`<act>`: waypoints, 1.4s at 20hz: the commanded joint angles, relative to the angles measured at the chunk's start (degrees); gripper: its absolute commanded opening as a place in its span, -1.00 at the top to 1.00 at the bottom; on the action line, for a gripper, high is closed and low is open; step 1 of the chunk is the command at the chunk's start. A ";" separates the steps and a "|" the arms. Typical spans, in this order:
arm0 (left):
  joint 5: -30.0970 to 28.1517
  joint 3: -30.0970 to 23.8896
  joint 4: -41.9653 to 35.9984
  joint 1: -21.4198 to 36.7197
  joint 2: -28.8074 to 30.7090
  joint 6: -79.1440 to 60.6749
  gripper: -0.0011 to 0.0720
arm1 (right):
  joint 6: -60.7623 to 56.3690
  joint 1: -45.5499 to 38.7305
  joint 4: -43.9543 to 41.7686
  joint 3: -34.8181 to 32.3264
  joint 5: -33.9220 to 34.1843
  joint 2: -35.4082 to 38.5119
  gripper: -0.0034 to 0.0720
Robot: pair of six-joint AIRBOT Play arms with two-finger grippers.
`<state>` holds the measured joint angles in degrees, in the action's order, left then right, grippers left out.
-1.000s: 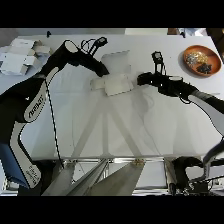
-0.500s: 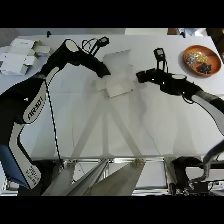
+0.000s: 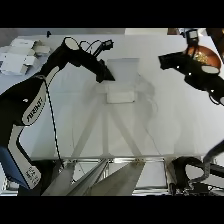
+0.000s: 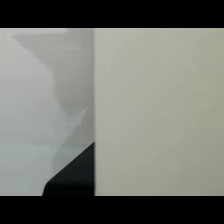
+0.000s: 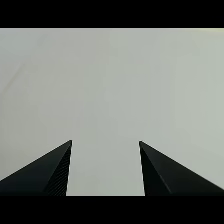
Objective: Fold the box and place the chain.
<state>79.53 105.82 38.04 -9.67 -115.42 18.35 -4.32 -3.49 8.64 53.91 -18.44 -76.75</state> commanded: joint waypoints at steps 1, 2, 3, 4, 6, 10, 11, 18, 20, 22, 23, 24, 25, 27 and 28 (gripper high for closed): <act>-3.56 -0.02 0.90 -2.10 -0.61 -4.02 0.97 | -4.22 -4.28 2.75 0.07 -0.48 1.03 -0.33; -4.90 -0.02 1.05 -2.64 -0.98 -5.68 0.97 | -5.29 -4.61 3.91 0.07 -0.50 1.01 -0.33; -6.10 -0.02 1.36 -3.13 -1.49 -6.67 0.97 | -6.10 -4.61 5.75 0.07 -0.42 1.01 -0.33; -7.13 -0.04 1.73 -3.43 -1.99 -6.69 0.98 | -6.21 -4.55 7.13 0.07 -0.96 1.01 -0.33; -8.24 -0.07 1.66 -3.65 -3.17 -6.67 0.98 | -6.38 -4.55 8.81 0.07 -2.16 1.01 -0.32; -11.15 -0.17 1.64 -3.65 -5.20 -6.51 0.98 | -6.43 -4.57 9.22 0.07 -1.99 1.01 -0.32; -11.80 -0.17 1.64 -3.63 -5.55 -6.51 0.98 | -6.43 -4.57 9.38 0.07 -1.95 1.01 -0.32; -12.61 -0.17 1.40 -3.54 -8.00 -6.36 0.98 | -6.43 -4.57 9.40 0.07 -1.99 1.01 -0.30; -12.68 -0.17 1.20 -3.52 -8.39 -6.38 0.98 | -6.43 -4.55 9.40 0.07 -1.97 1.01 -0.30; -13.07 -0.17 1.20 -3.52 -8.44 -6.43 0.98 | -6.43 -4.55 9.40 0.07 -1.97 1.01 -0.30; -13.14 -0.17 1.20 -3.48 -8.41 -6.40 0.98 | -6.43 -4.55 9.40 0.07 -1.97 1.01 -0.30; -13.11 -0.17 1.22 -3.48 -8.41 -6.40 0.97 | -6.43 -4.55 9.38 0.07 -1.99 1.01 -0.30; -13.09 -0.17 1.25 -3.50 -8.41 -6.40 0.97 | -6.43 -4.55 9.38 0.07 -1.99 1.01 -0.30; -13.07 -0.17 1.44 -3.50 -8.44 -6.40 0.97 | -6.43 -4.55 9.38 0.07 -1.99 1.01 -0.30; -13.07 -0.17 1.53 -3.50 -8.46 -6.40 0.97 | -6.43 -4.55 9.38 0.07 -2.01 1.01 -0.30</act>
